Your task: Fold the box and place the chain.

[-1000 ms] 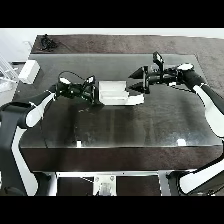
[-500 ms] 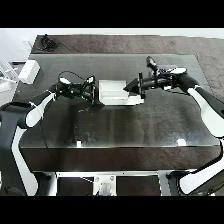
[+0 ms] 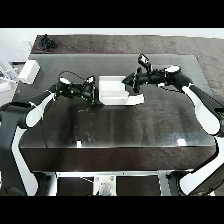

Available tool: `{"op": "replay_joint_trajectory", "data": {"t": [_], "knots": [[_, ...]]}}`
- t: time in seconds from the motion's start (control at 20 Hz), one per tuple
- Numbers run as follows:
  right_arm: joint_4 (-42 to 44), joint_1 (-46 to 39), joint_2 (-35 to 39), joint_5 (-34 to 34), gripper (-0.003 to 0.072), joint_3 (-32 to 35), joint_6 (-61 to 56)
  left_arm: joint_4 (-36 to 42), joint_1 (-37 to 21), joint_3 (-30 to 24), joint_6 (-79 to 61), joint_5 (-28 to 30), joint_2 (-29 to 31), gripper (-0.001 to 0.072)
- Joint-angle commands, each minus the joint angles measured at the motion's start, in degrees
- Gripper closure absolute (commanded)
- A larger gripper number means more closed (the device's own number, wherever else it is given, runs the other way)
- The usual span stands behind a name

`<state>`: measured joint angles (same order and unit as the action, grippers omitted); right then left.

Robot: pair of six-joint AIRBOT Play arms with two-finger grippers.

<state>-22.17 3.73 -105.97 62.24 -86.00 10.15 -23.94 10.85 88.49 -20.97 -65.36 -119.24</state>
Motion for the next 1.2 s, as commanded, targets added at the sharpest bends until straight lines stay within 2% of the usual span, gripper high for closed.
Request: {"op": "replay_joint_trajectory", "data": {"t": [0.0,0.2,0.35,0.5,0.7,0.8,1.0,1.05,1.1,1.15], "knots": [[-2.2,0.3,-3.0,-2.5,0.0685,-2.6,-1.4,0.0,0.0,0.0,0.0,-0.1,0.0,0.0354],[-6.0,0.6,-6.3,-2.8,0.0685,-2.6,-1.4,0.0,0.0,0.0,0.0,-0.3,0.0,0.0354],[-9.7,1.5,-6.5,-2.8,0.0685,-2.6,-0.8,0.2,0.0,0.0,0.0,-0.3,0.0,0.0354],[-9.9,1.6,-5.7,-2.6,0.0684,-3.1,2.3,0.3,0.0,0.0,0.0,-0.3,0.0,0.0354],[-10.0,0.9,0.2,-2.7,0.0687,-3.1,1.5,0.3,0.0,0.0,0.0,-0.3,0.0,0.0354],[-12.8,0.0,4.8,-2.7,0.069,-2.3,-6.2,0.3,0.0,0.0,0.0,-0.2,0.0,0.0354],[-20.9,-1.0,14.0,-3.1,0.0683,7.5,-8.5,0.3,0.0,0.0,0.0,-0.2,0.0,0.0354],[-22.3,-1.1,14.4,-3.1,0.0494,9.3,-8.0,0.3,0.0,0.0,0.0,-0.2,0.0,0.0355],[-23.9,-1.1,14.3,-3.1,0.0081,10.6,-7.5,0.3,0.0,0.0,0.0,-0.2,0.0,0.0354],[-24.4,-1.0,14.2,-3.1,0.0012,11.7,-6.1,0.3,0.0,0.0,0.0,-0.2,0.0,0.0354]]}}
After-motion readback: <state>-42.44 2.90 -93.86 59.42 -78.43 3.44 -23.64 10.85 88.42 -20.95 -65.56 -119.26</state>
